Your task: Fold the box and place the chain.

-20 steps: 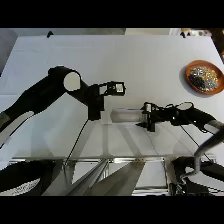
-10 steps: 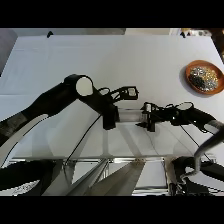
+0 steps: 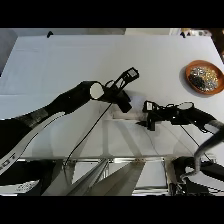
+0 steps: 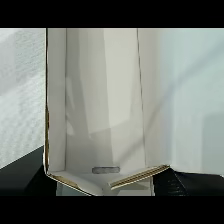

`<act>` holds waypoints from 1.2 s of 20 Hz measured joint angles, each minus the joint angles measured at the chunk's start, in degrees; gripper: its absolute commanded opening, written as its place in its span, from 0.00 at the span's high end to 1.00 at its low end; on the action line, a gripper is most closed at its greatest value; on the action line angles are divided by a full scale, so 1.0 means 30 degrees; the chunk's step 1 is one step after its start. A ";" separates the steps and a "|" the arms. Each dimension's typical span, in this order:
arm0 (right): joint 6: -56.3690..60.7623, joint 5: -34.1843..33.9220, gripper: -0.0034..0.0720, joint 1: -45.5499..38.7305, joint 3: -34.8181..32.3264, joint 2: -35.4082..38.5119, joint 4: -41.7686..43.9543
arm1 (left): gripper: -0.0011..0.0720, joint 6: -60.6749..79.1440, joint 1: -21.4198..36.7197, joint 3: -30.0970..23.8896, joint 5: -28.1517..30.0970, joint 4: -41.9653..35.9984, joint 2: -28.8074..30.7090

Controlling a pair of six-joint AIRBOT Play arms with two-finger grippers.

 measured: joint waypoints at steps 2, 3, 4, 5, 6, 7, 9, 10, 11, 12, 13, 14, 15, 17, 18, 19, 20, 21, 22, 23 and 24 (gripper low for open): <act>-0.0066 0.0029 0.53 0.0007 0.0000 0.0000 -0.0051 | 0.98 -0.0794 -0.0007 0.0000 0.0372 0.0051 -0.0648; -0.0066 0.0036 0.53 0.0007 0.0000 0.0000 -0.0051 | 0.98 -0.1078 -0.0022 0.0000 0.0452 0.0058 -0.0874; -0.0051 0.0036 0.53 0.0007 0.0000 0.0000 -0.0051 | 0.98 -0.1304 -0.0036 0.0000 0.0444 0.0066 -0.1020; -0.0044 0.0044 0.53 0.0007 0.0000 -0.0007 -0.0051 | 0.98 -0.1464 -0.0036 0.0000 0.0408 0.0066 -0.1137; -0.0044 0.0044 0.53 0.0007 0.0000 0.0000 -0.0051 | 0.98 -0.1581 -0.0036 0.0000 0.0328 0.0080 -0.1224; -0.0036 0.0051 0.53 0.0007 0.0000 0.0000 -0.0051 | 0.98 -0.1661 -0.0036 0.0000 0.0255 0.0095 -0.1282; -0.0044 0.0073 0.53 0.0007 0.0000 0.0000 -0.0073 | 0.98 -0.1800 -0.0029 0.0000 -0.0058 0.0160 -0.1370; -0.0044 0.0124 0.53 0.0007 0.0000 -0.0007 -0.0109 | 0.98 -0.1865 -0.0022 -0.0007 -0.0328 0.0204 -0.1392; -0.0044 0.0153 0.53 0.0007 -0.0007 -0.0007 -0.0131 | 0.98 -0.1872 -0.0022 0.0000 -0.0568 0.0219 -0.1421; -0.0058 0.0189 0.53 0.0007 -0.0007 -0.0007 -0.0146 | 0.98 -0.1894 -0.0015 -0.0007 -0.0823 0.0248 -0.1435; -0.0058 0.0189 0.53 0.0015 -0.0007 -0.0007 -0.0168 | 0.98 -0.1923 -0.0015 -0.0007 -0.1042 0.0270 -0.1450; -0.0066 0.0211 0.53 0.0015 -0.0007 0.0000 -0.0189 | 0.98 -0.1923 -0.0015 -0.0007 -0.1268 0.0277 -0.1443; -0.0080 0.0211 0.53 0.0015 -0.0007 0.0000 -0.0197 | 0.98 -0.1916 -0.0015 -0.0007 -0.1392 0.0291 -0.1377; -0.0138 0.0226 0.53 0.0029 -0.0007 0.0000 -0.0219 | 0.98 -0.1792 0.0073 -0.0036 -0.1719 0.0386 -0.1013; -0.0131 0.0211 0.53 0.0029 -0.0007 -0.0007 -0.0197 | 0.98 -0.1741 0.0182 -0.0044 -0.1953 0.0517 -0.0648; -0.0095 0.0189 0.53 0.0029 -0.0007 0.0000 -0.0175 | 0.98 -0.1705 0.0313 -0.0044 -0.2215 0.0729 -0.0211; -0.0058 0.0117 0.53 0.0022 -0.0007 -0.0007 -0.0117 | 0.98 -0.1639 0.0495 -0.0044 -0.2222 0.1078 0.0321; -0.0058 0.0109 0.53 0.0022 -0.0007 0.0000 -0.0102 | 0.98 -0.1639 0.0678 -0.0036 -0.2375 0.1559 0.0903; -0.0051 0.0109 0.53 0.0022 -0.0007 0.0000 -0.0102 | 0.97 -0.1639 0.0882 -0.0029 -0.2776 0.2171 0.1559; -0.0051 0.0109 0.53 0.0022 -0.0007 0.0000 -0.0102 | 0.97 -0.1603 0.1042 -0.0029 -0.3410 0.2776 0.2164; -0.0051 0.0102 0.53 0.0022 -0.0007 0.0000 -0.0095 | 0.97 -0.1384 0.1209 -0.0022 -0.4167 0.3453 0.2820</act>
